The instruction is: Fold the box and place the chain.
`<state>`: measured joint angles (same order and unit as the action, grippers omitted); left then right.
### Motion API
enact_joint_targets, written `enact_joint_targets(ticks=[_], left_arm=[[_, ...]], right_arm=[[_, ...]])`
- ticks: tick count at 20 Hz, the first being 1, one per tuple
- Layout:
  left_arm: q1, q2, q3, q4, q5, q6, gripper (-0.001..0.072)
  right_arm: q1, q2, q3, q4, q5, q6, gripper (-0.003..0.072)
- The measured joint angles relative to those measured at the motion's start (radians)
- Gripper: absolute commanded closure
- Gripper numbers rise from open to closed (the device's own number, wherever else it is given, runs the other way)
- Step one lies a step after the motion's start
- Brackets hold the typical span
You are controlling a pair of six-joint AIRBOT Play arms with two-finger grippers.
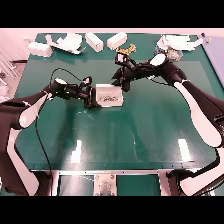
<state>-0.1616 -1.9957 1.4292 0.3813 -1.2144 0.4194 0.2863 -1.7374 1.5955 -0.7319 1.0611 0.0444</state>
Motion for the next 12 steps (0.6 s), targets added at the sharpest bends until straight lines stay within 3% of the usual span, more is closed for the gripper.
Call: enact_joint_targets(ticks=[12], left_arm=[[0.0, 0.0, 0.0, 0.0, 0.0, 0.0, 0.013]], right_arm=[[0.006, -0.025, 0.0, 0.015, 0.081, 0.025, 0.0393]])
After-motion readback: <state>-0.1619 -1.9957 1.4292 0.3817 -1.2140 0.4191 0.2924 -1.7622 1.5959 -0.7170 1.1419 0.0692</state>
